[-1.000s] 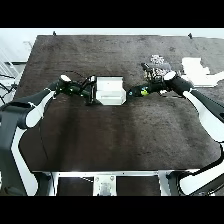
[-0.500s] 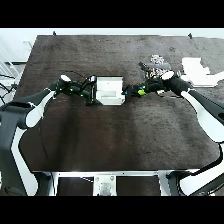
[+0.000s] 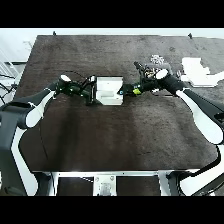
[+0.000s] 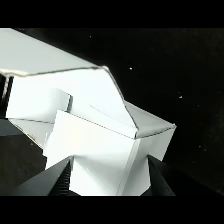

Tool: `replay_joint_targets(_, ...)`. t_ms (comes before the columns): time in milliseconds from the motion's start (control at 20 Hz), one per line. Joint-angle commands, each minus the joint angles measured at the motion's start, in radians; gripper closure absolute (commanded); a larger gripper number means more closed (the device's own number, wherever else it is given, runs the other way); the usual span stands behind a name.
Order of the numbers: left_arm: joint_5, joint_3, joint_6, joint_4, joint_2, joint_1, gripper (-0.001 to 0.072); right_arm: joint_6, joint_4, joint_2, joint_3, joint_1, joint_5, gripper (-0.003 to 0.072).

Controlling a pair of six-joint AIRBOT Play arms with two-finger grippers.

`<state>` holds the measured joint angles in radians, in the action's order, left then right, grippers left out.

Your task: Fold the box and place the chain.

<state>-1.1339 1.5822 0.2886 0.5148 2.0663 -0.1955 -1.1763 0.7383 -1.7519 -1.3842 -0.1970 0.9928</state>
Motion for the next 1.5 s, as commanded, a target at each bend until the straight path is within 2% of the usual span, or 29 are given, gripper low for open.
replay_joint_targets(0, 0.0, 0.0, 0.0, 0.0, 0.0, 0.001, 0.0262, -0.091, 0.117, -0.001, -0.027, -0.029, -0.006, 0.0141)
replay_joint_targets(200, 0.0, 0.0, 0.0, 0.0, 0.0, 0.001, 0.0262, -0.183, 0.226, -0.002, -0.034, -0.062, -0.026, 0.014)
replay_joint_targets(600, 0.0, 0.0, 0.0, 0.0, 0.0, 0.001, 0.0262, -0.267, 0.264, -0.026, -0.062, -0.114, -0.05, 0.0141)
replay_joint_targets(900, 0.0, 0.0, 0.0, 0.0, 0.0, 0.001, 0.0262, -0.418, 0.414, -0.034, -0.076, -0.151, -0.046, 0.0142)
replay_joint_targets(1100, 0.0, 0.0, 0.0, 0.0, 0.0, 0.001, 0.0262, -0.552, 0.571, -0.068, -0.175, -0.178, 0.027, 0.0144)
replay_joint_targets(1400, 0.0, 0.0, 0.0, 0.0, 0.0, 0.001, 0.0262, -0.639, 0.714, -0.185, -0.385, -0.214, 0.216, 0.0156)
replay_joint_targets(1450, 0.0, 0.0, 0.0, 0.0, 0.0, 0.001, 0.0262, -0.65, 0.714, -0.196, -0.406, -0.218, 0.227, 0.0197)
